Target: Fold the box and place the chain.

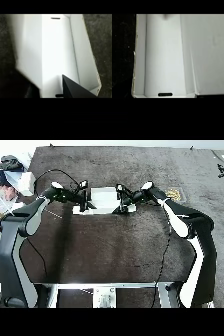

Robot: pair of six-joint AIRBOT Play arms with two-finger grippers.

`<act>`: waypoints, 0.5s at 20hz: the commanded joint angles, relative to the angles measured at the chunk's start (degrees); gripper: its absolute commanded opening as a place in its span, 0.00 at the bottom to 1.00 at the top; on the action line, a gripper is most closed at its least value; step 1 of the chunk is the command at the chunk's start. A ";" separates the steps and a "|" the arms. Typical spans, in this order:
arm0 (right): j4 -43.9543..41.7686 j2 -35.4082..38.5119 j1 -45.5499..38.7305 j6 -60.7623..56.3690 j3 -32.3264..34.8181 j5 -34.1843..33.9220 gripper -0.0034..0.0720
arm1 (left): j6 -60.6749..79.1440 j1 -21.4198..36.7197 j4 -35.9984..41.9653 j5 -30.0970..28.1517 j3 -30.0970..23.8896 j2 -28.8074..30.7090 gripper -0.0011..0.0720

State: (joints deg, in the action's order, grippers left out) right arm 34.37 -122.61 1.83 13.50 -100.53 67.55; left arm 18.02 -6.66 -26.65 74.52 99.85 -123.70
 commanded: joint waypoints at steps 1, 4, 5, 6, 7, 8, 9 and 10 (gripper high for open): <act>0.13 -0.02 0.00 -0.04 -0.04 0.59 0.75 | -0.24 0.11 -0.26 0.48 0.02 0.59 0.50; 0.13 -0.02 0.00 -0.04 -0.04 0.59 0.75 | -1.16 1.90 -1.66 1.64 0.02 2.27 0.50; 0.13 -0.02 0.00 -0.04 -0.04 0.59 0.75 | -1.51 3.37 -1.62 2.56 0.02 2.97 0.50; 0.13 -0.02 0.00 -0.04 -0.04 0.59 0.75 | -1.55 4.96 -1.42 3.80 0.15 3.52 0.50; 0.13 -0.02 0.00 -0.04 -0.04 0.59 0.75 | -1.53 6.45 -1.22 5.62 0.39 4.07 0.50; 0.13 -0.02 0.00 -0.04 -0.04 0.59 0.75 | -1.53 7.82 -0.66 7.65 0.48 4.52 0.50; 0.13 -0.02 0.00 -0.04 -0.04 0.59 0.75 | -1.53 8.83 0.35 10.16 0.61 5.01 0.50; 0.13 -0.02 0.00 -0.04 -0.04 0.59 0.75 | -1.53 9.46 1.68 12.66 0.90 5.44 0.50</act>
State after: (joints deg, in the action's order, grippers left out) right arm 34.46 -122.61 1.83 13.47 -100.53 68.10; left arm 16.62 0.12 -27.24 81.01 100.29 -119.61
